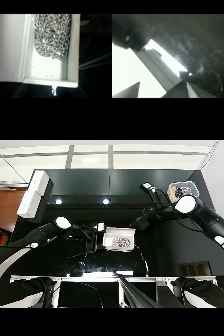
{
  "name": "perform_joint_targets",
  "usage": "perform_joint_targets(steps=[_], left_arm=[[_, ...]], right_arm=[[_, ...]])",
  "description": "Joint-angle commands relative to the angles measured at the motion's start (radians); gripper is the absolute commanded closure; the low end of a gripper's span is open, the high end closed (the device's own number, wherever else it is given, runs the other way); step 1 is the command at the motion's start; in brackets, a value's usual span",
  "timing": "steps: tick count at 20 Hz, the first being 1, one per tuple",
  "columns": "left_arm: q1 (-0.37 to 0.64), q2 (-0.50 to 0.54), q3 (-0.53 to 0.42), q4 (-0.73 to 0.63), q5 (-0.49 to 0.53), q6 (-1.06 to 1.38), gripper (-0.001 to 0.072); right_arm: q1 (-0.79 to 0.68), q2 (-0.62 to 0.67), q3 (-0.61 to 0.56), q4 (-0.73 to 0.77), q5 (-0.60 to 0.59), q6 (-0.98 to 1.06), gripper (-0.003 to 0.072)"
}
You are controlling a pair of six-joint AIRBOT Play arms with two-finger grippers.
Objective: Fold the box and place the chain.
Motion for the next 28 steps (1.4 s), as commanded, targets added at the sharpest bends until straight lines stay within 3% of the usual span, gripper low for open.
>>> perform_joint_targets(steps=[1,4,8,15,22,23,24,25,26,27,28], left_arm=[[-0.001,0.0,0.0,-0.004,0.002,0.0,0.0355],[-0.001,0.0,0.0,-0.004,0.002,0.0,0.0355],[-0.001,0.0,0.0,-0.004,0.002,0.0,0.0351],[-0.001,0.0,0.0,-0.004,0.002,0.0,0.0351],[-0.001,0.0,0.0,-0.004,0.002,0.0,0.0352],[-0.001,0.0,0.0,-0.004,0.002,0.0,0.0352],[-0.001,0.0,0.0,-0.004,0.002,0.0,0.0351],[-0.001,0.0,0.0,-0.004,0.002,0.0,0.0352],[-0.001,0.0,0.0,-0.004,0.002,0.0,0.0352],[-0.001,0.0,0.0,-0.004,0.002,0.0,0.0351],[-0.001,0.0,0.0,-0.004,0.002,0.0,0.0352]], right_arm=[[0.013,0.062,-0.005,0.013,0.142,-0.143,-0.0014],[0.064,0.12,-0.097,0.015,0.12,-0.129,-0.0014],[0.172,0.133,-0.18,0.0,-0.129,-0.206,-0.0014],[0.212,0.133,-0.181,-0.081,-0.06,-0.254,-0.0014],[0.215,0.133,-0.18,-0.098,-0.093,-0.346,-0.0013],[0.215,0.133,-0.18,-0.097,-0.092,-0.346,0.0039],[0.215,0.133,-0.18,-0.096,-0.085,-0.346,0.0204],[0.215,0.133,-0.18,-0.096,-0.084,-0.347,0.0268],[0.215,0.133,-0.18,-0.096,-0.086,-0.346,0.0269],[0.215,0.133,-0.18,-0.093,-0.084,-0.346,0.0352],[0.215,0.133,-0.18,-0.092,-0.079,-0.346,0.0515]])
